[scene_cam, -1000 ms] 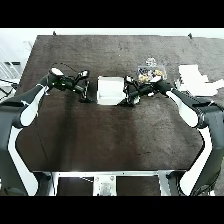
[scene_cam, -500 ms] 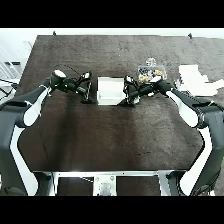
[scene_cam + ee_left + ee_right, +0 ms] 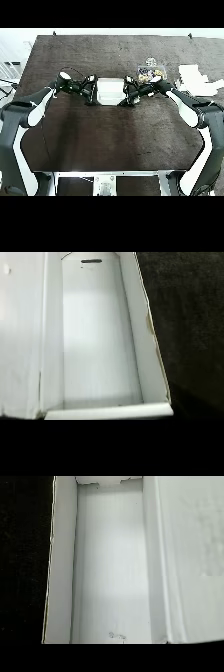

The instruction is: Fold the box and place the chain.

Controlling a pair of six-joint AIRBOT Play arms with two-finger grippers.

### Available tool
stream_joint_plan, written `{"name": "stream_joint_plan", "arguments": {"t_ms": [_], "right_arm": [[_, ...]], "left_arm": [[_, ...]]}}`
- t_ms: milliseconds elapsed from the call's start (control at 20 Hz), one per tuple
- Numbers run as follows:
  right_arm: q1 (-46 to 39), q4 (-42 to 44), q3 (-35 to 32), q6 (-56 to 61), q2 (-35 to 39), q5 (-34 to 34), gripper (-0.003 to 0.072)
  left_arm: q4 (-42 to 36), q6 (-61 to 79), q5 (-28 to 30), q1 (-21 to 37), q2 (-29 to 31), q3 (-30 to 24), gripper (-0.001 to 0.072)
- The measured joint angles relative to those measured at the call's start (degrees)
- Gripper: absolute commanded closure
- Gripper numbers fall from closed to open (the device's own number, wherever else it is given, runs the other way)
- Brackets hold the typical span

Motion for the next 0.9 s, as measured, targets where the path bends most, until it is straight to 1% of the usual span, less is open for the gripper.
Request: {"name": "stream_joint_plan", "arguments": {"t_ms": [200, 250, 300, 900], "right_arm": [[0.0, 0.02, 0.0, 0.0, 0.0, -0.09, 0.0155], [0.0, 0.04, 0.0, 0.0, 0.0, -0.09, 0.0155], [0.0, 0.04, 0.0, 0.0, 0.0, -0.11, 0.0155], [0.0, 0.04, 0.0, -0.02, 0.0, -0.15, 0.0155]], "left_arm": [[-0.04, -0.2, 1.73, -0.42, -0.15, 0.0, -0.0006], [-0.02, -0.24, 1.97, -0.48, -0.17, 0.0, 0.0027], [-0.02, -0.31, 2.14, -0.52, -0.17, 0.0, 0.012], [0.15, -1.33, 2.86, -0.61, -0.83, -0.35, 0.0114]]}}
